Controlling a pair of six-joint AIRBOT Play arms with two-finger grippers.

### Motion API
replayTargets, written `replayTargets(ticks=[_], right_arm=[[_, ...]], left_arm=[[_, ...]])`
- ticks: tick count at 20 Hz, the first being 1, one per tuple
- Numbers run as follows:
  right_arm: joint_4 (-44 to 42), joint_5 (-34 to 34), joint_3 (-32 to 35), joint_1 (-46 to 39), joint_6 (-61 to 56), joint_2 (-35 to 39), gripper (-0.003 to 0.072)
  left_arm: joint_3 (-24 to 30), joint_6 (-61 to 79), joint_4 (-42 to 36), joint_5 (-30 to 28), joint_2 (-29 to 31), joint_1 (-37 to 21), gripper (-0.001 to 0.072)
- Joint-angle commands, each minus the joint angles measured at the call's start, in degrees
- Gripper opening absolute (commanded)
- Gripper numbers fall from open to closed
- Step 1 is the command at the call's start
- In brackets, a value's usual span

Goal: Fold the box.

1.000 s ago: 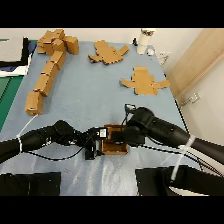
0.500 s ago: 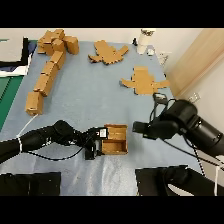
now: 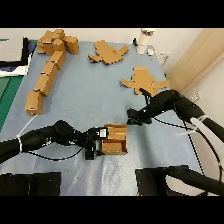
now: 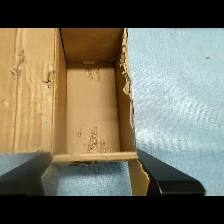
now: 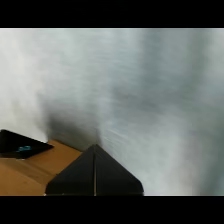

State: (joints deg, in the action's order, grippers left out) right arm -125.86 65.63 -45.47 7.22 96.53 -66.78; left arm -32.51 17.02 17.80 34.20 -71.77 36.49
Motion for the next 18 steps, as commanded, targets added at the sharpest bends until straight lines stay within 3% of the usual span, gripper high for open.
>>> replayTargets(ticks=[1, 5, 11, 18], right_arm=[[-14.53, 0.94, -0.17, -0.48, 23.58, -5.64, 0.0004], [-15.5, 8.09, 0.44, 5.6, 34.29, -1.97, 0.0004], [-9.57, 1.92, 4.72, 14.34, 34.38, 10.19, 0.0004], [1.14, -8.13, 11.13, 21.64, 32.28, 17.2, 0.0005]], left_arm=[[-0.04, 0.04, 0.02, -0.02, 0.0, -0.04, 0.0523], [-0.04, 0.04, 0.02, 0.0, 0.0, -0.04, 0.0523], [-0.04, 0.04, 0.02, 0.0, 0.0, -0.04, 0.0523], [-0.04, 0.02, 0.02, -0.02, 0.0, -0.04, 0.0523]])
